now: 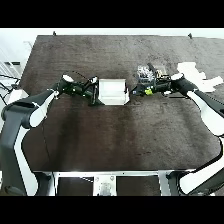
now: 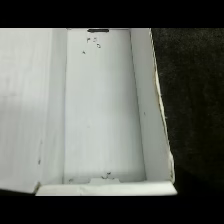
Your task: Fold the box and place the chain.
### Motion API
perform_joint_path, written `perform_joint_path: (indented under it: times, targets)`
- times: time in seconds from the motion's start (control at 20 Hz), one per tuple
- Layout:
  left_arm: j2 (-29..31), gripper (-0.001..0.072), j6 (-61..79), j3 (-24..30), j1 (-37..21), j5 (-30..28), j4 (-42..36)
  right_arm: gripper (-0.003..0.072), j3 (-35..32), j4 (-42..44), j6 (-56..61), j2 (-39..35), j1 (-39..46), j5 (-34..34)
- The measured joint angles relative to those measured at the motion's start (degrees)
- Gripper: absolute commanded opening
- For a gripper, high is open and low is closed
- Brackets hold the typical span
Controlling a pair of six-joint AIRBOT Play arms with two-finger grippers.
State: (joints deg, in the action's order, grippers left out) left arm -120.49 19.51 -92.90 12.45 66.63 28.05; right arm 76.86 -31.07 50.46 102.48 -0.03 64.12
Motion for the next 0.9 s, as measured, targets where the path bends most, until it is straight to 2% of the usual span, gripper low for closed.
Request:
perform_joint_path:
  times: [0.1,0.15,0.45,0.5,0.9]
  targets:
    - [0.0,0.035,0.0,0.0,0.0,0.0,0.0,0.047,0.4,0.3,0.0,-0.5,-0.1,0.0]
    - [0.0,0.035,0.0,0.0,0.0,0.0,0.0,0.0521,0.5,0.2,0.0,-0.6,-0.3,0.0]
    - [0.0,0.035,0.0,0.0,0.0,0.0,0.0,0.0524,0.8,-0.9,0.3,-0.9,-2.3,0.1]
    - [0.0,0.035,0.0,0.0,0.0,0.0,0.0,0.055,0.8,-1.3,0.7,-0.9,-2.6,0.0]
    - [0.0,0.035,0.0,0.0,0.0,0.0,0.0,0.055,0.8,-3.8,4.5,-0.9,-4.9,-0.4]
